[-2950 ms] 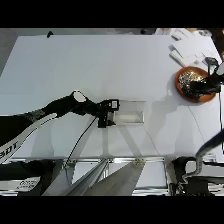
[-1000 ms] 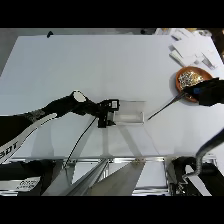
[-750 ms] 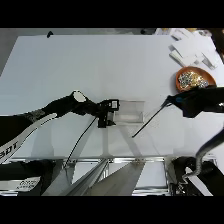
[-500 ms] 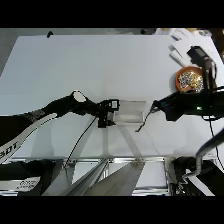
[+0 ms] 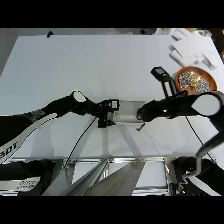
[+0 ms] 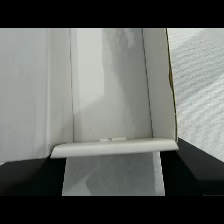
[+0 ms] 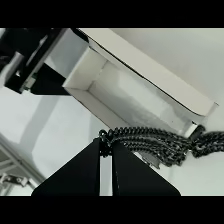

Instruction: Fold the box and place the chain.

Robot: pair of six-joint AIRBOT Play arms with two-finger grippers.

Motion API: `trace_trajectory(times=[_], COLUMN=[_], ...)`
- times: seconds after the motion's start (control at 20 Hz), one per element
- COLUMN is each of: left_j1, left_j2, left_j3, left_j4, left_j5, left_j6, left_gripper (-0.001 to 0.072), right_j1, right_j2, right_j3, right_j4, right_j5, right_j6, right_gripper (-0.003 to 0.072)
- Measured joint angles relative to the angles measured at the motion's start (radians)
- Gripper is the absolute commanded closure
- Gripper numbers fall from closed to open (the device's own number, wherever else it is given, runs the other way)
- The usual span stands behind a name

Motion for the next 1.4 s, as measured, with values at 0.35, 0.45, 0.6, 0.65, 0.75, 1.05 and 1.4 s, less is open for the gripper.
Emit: trace_trajectory(times=[0.35, 0.45, 0.6, 0.65, 0.75, 1.05, 1.4], left_j1=[0.0, 0.0, 0.0, 0.0, 0.0, 0.0, 0.0], left_j2=[0.0, 0.0, 0.0, 0.0, 0.0, 0.0, 0.0], left_j3=[0.0, 0.0, 0.0, 0.0, 0.0, 0.0, 0.0], left_j4=[0.0, 0.0, 0.0, 0.0, 0.0, 0.0, 0.0], left_j5=[0.0, 0.0, 0.0, 0.0, 0.0, 0.0, 0.0], left_j6=[0.0, 0.0, 0.0, 0.0, 0.0, 0.0, 0.0], left_gripper=[0.057, 0.057, 0.057, 0.057, 0.057, 0.057, 0.057], right_j1=[0.072, 0.076, 0.059, 0.044, 0.01, -0.043, -0.026], right_j2=[-0.148, -0.15, -0.111, -0.088, -0.043, 0.018, 0.026], right_j3=[-0.02, -0.021, -0.021, -0.021, -0.022, -0.134, -0.333], right_j4=[-0.047, -0.052, -0.061, -0.071, -0.106, -0.197, -0.203], right_j5=[-0.067, -0.072, -0.06, -0.04, 0.015, 0.119, -0.127], right_j6=[-0.002, -0.001, -0.001, 0.0, 0.0, 0.0, -0.206], right_gripper=[0.0553, 0.0542, 0.0557, 0.0575, 0.0576, 0.0573, 0.0406])
